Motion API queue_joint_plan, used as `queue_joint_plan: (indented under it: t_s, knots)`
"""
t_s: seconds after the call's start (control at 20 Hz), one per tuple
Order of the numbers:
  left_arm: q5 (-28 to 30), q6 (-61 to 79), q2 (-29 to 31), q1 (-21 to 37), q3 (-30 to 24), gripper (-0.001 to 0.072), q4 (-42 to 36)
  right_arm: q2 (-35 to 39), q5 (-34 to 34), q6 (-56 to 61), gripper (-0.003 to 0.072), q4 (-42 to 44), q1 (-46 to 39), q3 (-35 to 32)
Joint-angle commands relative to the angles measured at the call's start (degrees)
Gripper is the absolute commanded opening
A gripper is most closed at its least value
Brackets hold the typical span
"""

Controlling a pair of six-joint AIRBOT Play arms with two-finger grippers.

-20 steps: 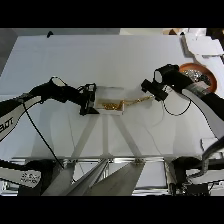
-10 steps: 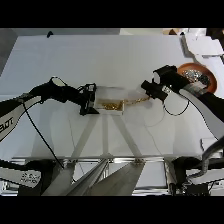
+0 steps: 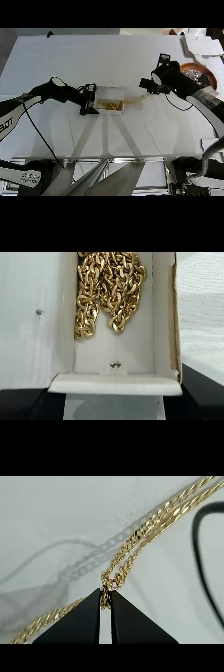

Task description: Fold the box and place the chain.

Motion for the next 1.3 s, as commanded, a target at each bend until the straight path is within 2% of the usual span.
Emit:
queue_joint_plan:
  t_s: [0.0, 0.3, 0.5, 0.7, 0.8, 1.1, 1.25]
  knots:
    - [0.02, 0.00, 0.04, -0.02, 0.00, 0.0275, 0.00, 5.64, 2.27, -8.31, 0.0010, -2.86, 5.46, 0.07]
    - [0.00, 0.00, 0.04, -0.02, 0.00, 0.0275, 0.00, 8.46, 0.76, -15.43, 0.0010, -3.26, 16.33, 0.07]
    - [0.00, 0.00, 0.04, -0.02, 0.00, 0.0275, 0.00, 8.35, -1.07, -16.44, 0.0010, -2.82, 19.12, 0.13]
    - [0.00, 0.00, 0.04, -0.02, 0.00, 0.0275, 0.00, 8.35, -2.69, -24.06, 0.0009, -1.49, 21.07, 0.13]
    - [0.00, 0.00, 0.04, -0.02, 0.00, 0.0275, 0.00, 8.35, -6.71, -28.04, 0.0009, 1.64, 21.75, 0.15]
    - [0.00, 0.00, 0.04, -0.02, 0.00, 0.0275, 0.00, 7.15, -27.23, -37.09, 0.0009, 16.26, 21.79, 0.50]
    - [0.00, 0.00, 0.04, -0.02, 0.00, 0.0275, 0.00, 5.60, -31.56, -37.22, 0.0008, 19.56, 21.79, 0.55]
